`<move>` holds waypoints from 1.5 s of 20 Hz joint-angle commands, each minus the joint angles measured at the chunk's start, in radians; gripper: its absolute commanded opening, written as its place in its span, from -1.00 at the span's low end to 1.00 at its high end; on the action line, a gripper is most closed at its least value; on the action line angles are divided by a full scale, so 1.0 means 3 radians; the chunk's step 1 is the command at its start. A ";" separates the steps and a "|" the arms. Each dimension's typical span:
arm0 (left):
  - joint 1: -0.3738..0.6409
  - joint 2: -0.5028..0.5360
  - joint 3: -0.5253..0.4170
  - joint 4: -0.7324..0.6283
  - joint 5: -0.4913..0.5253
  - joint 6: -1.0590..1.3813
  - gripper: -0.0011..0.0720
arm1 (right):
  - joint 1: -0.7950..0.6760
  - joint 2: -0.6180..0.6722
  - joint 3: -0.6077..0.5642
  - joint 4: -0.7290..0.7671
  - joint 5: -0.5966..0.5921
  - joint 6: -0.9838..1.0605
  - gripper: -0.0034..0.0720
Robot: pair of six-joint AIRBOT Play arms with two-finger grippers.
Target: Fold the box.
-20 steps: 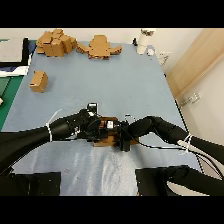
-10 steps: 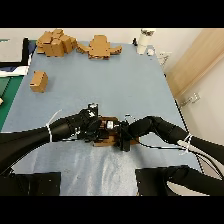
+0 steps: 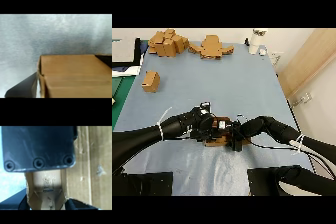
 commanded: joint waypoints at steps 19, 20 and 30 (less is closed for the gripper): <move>0.1137 0.0001 0.0079 -0.2146 -0.0600 0.1164 0.07 | 0.0000 0.0001 0.0001 0.0000 0.0000 0.0003 0.45; 0.1141 0.0001 0.0079 -0.2106 -0.0633 0.1177 0.07 | 0.0000 0.0001 0.0001 0.0000 0.0000 0.0003 0.45; 0.1259 0.0001 0.0088 -0.1741 -0.0834 0.1191 0.78 | 0.0000 0.0001 0.0001 -0.0001 0.0000 0.0003 0.45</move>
